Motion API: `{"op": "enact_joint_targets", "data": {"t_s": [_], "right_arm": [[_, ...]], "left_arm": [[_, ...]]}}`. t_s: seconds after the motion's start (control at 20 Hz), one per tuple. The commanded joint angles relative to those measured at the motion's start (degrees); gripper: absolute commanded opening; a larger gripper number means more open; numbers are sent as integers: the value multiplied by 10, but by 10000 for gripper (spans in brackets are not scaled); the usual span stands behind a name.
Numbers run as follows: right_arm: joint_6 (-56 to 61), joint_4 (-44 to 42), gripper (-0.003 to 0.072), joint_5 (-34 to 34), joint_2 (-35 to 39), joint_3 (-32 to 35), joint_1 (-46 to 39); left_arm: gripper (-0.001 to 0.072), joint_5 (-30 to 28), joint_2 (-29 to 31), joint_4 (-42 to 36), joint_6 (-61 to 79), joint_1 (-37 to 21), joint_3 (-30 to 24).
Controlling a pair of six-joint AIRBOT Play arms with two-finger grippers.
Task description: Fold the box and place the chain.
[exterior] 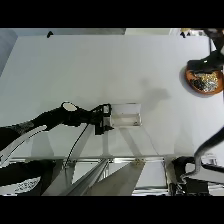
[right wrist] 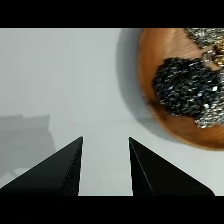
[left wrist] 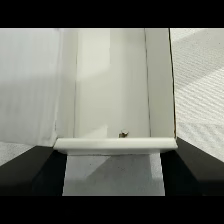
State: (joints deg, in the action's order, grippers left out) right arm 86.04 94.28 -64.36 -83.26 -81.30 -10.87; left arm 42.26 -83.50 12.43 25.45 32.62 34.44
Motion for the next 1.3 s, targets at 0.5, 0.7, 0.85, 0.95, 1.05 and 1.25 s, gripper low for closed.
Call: {"op": "enact_joint_targets", "data": {"t_s": [0.5,0.7,0.85,0.95,1.05,1.25], "right_arm": [[-11,-2,219,22,-178,-73,-106],[-10,-5,219,14,-197,-73,-106],[-11,-4,170,-7,-208,-73,-106],[-10,-4,159,-10,-210,-73,-106],[-10,-3,142,-10,-210,-73,-106],[-11,-1,20,-10,-210,-73,-106]], "left_arm": [[134,0,0,0,0,0,0],[134,0,0,0,0,0,0],[134,0,0,0,0,0,0],[134,0,0,0,0,0,0],[134,0,0,0,0,0,0],[134,0,0,0,0,0,0]]}}
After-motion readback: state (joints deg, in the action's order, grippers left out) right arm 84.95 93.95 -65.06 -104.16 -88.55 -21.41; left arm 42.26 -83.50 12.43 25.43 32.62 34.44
